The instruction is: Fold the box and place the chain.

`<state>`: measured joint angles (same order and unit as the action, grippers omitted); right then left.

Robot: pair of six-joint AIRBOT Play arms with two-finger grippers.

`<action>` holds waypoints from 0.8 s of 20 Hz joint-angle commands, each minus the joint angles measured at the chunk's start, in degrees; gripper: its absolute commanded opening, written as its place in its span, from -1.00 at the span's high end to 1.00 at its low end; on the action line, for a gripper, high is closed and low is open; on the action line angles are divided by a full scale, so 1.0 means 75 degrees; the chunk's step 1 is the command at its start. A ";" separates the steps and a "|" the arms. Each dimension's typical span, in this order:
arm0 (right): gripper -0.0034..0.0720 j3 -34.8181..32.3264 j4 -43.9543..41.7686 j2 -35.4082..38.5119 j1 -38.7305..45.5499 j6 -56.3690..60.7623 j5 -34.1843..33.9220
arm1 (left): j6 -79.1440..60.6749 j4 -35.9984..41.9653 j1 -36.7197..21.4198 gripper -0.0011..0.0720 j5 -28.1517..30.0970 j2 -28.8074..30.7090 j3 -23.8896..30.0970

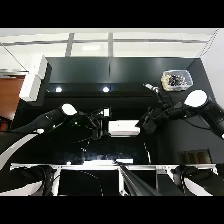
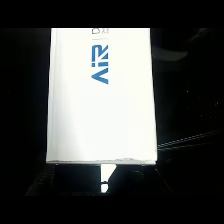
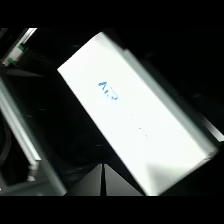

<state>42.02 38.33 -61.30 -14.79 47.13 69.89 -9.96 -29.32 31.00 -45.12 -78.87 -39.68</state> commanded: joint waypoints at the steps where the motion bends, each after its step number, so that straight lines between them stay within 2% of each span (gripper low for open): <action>1: 0.88 -0.0705 -0.1472 -0.0210 0.0032 0.0991 -0.0609 | -0.0012 -0.0003 0.0003 -0.04 0.0012 -0.0003 -0.0003; 5: 0.88 -0.0717 -0.2127 -0.0851 -0.0085 0.1148 -0.1326 | -0.0012 -0.0003 0.0003 -0.04 0.0015 -0.0003 -0.0003; 10: 0.89 -0.0717 -0.1967 -0.1408 -0.0236 0.1151 -0.1352 | -0.0012 -0.0006 0.0003 -0.04 0.0020 -0.0003 -0.0003; 16: 0.88 -0.0717 -0.1469 -0.1501 -0.0364 0.1163 -0.1667 | -0.0012 -0.0006 0.0003 -0.04 0.0017 -0.0003 -0.0003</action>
<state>36.69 25.54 -72.01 -17.17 55.61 58.98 -10.13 -29.36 31.00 -44.95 -78.87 -39.68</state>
